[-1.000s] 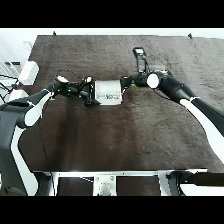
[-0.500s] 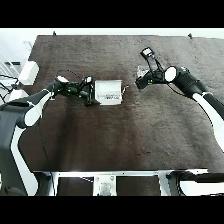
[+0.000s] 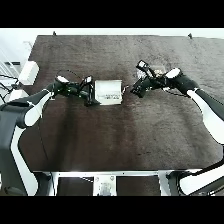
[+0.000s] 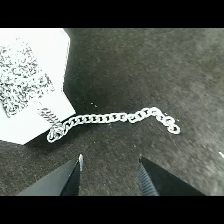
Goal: Fold the box and place the chain.
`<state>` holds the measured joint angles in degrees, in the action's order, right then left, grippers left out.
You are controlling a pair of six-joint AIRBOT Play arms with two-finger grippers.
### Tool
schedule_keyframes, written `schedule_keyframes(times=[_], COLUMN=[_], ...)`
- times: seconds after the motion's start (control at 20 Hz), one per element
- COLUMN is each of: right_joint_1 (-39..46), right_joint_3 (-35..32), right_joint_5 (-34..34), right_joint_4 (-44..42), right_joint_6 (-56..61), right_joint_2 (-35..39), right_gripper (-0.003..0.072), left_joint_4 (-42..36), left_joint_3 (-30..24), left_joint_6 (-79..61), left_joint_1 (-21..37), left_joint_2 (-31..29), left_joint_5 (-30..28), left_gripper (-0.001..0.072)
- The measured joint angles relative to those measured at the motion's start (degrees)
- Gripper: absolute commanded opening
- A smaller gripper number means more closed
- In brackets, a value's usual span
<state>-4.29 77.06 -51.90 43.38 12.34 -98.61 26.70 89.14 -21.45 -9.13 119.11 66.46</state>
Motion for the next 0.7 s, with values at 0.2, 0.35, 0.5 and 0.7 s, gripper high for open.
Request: schedule_keyframes(times=[0.2,0.35,0.5,0.7], right_joint_1=[0.20,-0.13,-1.22,-3.08], right_joint_3=[0.61,1.22,2.23,2.99], right_joint_5=[-3.48,-4.87,-5.64,-6.16], right_joint_4=[-1.88,-2.27,-2.10,-0.74], right_joint_6=[-6.97,-13.75,-18.73,-22.67], right_joint_2=[-1.18,-2.03,-3.41,-5.31], right_gripper=[0.0355,0.0355,0.0358,0.0358], left_joint_4=[0.00,0.00,0.00,0.00], left_joint_3=[0.00,0.00,0.00,0.00], left_joint_6=[0.00,0.00,0.00,0.00], left_joint_1=[0.00,0.00,0.00,0.00], left_joint_2=[0.00,0.00,0.00,0.00], left_joint_5=[0.00,0.00,0.00,-0.02], left_gripper=[0.0481,0.0481,0.0481,0.0481])
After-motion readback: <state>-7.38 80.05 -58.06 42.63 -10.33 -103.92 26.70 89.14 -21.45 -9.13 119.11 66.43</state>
